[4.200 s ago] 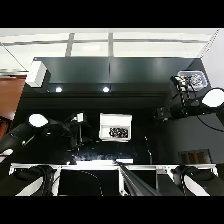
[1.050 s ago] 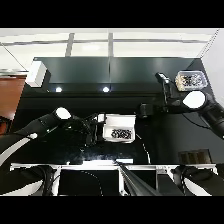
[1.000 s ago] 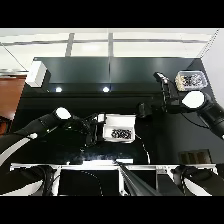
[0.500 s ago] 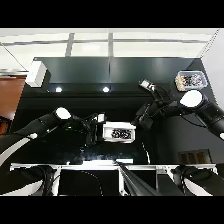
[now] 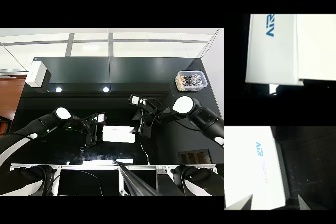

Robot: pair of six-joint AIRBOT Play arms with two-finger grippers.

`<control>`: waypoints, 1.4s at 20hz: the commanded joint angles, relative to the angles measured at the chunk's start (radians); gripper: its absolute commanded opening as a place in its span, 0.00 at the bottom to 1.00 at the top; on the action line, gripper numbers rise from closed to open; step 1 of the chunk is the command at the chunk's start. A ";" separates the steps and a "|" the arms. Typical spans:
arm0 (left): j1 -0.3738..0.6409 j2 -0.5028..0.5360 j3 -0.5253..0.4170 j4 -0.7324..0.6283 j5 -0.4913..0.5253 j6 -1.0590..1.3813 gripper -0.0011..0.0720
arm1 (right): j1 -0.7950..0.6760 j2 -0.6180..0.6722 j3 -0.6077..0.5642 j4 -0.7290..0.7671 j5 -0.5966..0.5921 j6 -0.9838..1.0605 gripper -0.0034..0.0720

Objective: Fold the box and place the chain.

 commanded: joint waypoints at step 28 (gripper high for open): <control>0.000 -0.001 0.000 0.000 0.000 -0.001 0.50 | 0.114 -0.002 -0.014 0.002 -0.049 0.024 0.45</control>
